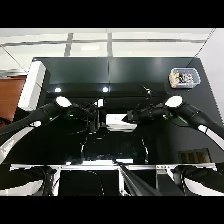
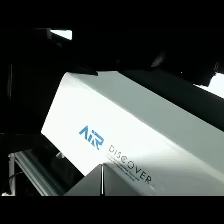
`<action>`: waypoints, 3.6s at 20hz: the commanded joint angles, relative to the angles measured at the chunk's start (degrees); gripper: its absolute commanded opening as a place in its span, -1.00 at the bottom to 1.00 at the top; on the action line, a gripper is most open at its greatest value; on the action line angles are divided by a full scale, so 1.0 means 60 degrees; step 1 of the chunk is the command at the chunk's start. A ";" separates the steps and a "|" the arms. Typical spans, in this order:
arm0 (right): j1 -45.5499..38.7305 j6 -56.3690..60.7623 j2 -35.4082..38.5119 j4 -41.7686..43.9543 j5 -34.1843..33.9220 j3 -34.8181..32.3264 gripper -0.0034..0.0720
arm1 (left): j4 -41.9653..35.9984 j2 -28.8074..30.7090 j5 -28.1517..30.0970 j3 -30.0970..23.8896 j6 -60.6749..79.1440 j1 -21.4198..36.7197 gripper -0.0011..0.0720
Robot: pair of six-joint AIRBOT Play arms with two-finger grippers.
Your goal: Fold the box and place the chain.
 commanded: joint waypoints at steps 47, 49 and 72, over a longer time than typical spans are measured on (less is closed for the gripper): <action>-0.5158 0.1381 0.4557 -0.4481 0.3468 0.1228 -0.87 | 0.2787 -0.1727 -0.2237 0.4211 -0.5125 -0.1800 0.97; -0.5158 0.1384 0.4557 -0.4477 0.3468 0.1228 -0.87 | 0.2943 -0.1727 -0.2222 0.4211 -0.5129 -0.1869 0.97; -0.5158 0.1417 0.4557 -0.4510 0.2962 0.1228 -0.87 | 0.9588 -0.0947 -0.3956 0.5533 -1.2240 -0.1861 -0.23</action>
